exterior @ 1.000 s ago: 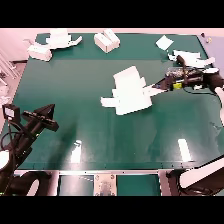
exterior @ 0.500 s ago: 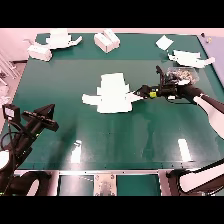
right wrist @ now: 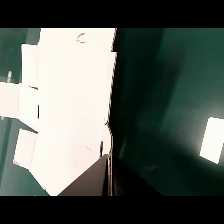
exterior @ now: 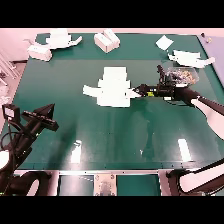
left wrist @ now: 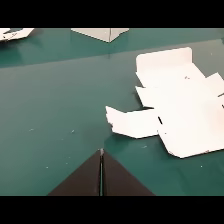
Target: Fold the box and place the chain.
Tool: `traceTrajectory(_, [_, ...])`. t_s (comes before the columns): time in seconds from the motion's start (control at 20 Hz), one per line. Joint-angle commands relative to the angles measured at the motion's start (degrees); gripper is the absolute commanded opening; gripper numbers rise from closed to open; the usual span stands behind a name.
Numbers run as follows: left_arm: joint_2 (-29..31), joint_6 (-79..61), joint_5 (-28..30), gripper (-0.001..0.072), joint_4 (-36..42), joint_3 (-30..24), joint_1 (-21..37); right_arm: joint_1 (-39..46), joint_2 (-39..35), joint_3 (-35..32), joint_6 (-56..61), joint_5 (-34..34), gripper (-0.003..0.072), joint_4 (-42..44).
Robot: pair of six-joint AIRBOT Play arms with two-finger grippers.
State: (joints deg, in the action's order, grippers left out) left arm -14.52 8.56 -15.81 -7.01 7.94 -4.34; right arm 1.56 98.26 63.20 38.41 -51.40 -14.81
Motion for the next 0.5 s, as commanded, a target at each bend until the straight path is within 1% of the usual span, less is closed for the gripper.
traceTrajectory(0.0, [0.0,0.0,0.3,0.0021,0.0,0.0,0.0,0.5,0.9,0.1,0.5,-2.7,0.0000,-2.0])
traceTrajectory(0.1, [0.0,0.0,0.2,0.0021,0.0,0.0,0.0,0.5,2.1,1.1,0.8,-4.0,0.0000,-2.4])
traceTrajectory(0.2, [0.0,0.0,0.2,0.0020,0.0,0.0,0.0,0.4,3.8,3.5,1.5,-6.4,-0.0001,-3.5])
traceTrajectory(0.3, [0.0,0.0,0.1,0.0020,0.0,0.0,0.0,0.4,4.5,5.4,2.1,-6.8,0.0000,-4.4])
traceTrajectory(0.4, [0.0,-0.1,0.2,0.0021,-0.1,0.0,0.0,0.4,4.5,5.9,2.4,-6.8,0.0000,-5.4])
traceTrajectory(0.45, [0.0,-0.8,0.1,0.0040,-0.2,0.0,0.0,0.5,4.5,5.9,2.8,-6.8,0.0000,-6.6])
